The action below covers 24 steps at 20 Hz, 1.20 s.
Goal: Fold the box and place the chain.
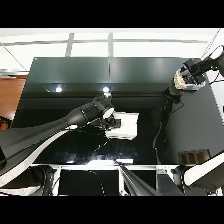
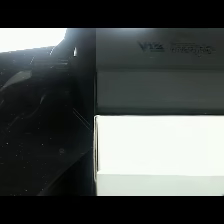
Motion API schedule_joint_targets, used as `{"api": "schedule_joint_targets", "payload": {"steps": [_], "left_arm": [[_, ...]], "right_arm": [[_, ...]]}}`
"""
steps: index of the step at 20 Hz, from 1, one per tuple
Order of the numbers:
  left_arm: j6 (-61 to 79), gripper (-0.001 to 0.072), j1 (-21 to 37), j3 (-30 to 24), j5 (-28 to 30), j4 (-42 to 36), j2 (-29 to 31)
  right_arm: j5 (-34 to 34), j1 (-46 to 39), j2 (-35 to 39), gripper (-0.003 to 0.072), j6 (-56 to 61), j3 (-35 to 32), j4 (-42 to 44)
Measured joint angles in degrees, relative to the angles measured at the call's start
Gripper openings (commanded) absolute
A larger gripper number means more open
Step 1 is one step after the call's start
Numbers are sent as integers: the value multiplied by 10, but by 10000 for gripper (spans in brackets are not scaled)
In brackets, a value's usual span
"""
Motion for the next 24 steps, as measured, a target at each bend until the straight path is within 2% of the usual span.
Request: {"api": "schedule_joint_targets", "payload": {"steps": [2, 3, 6, 7, 8, 9, 10, 11, 17, 24], "left_arm": [[0, 26, 0, 0, 0, 0, 0], [0, 26, 0, 0, 0, 0, 0], [0, 26, 0, 0, 1, 0, 0], [0, 26, 0, 0, 1, 0, 0], [0, 26, 0, 0, 1, 0, 0], [0, 26, 0, 0, 2, 0, 0], [0, 26, 0, 0, 2, 0, 0], [0, 26, 0, 0, 2, 0, 0], [0, 26, 0, 0, 3, 0, 0], [0, 26, 0, 0, 3, 0, 0]], "right_arm": [[5, 0, -7, 596, 0, 1, 6], [5, 0, -10, 550, 0, 1, 9], [13, 2, -17, 549, -3, 1, 14], [16, 2, -19, 468, -5, 2, 15], [18, 2, -21, 437, -10, 2, 15], [20, 2, -22, 345, -12, 2, 15], [21, 2, -23, 93, -16, 2, 16], [21, 2, -24, 15, -23, 2, 18], [30, -9, 12, 13, -127, 2, 38], [36, -17, 160, 8, -283, 2, 45]]}}
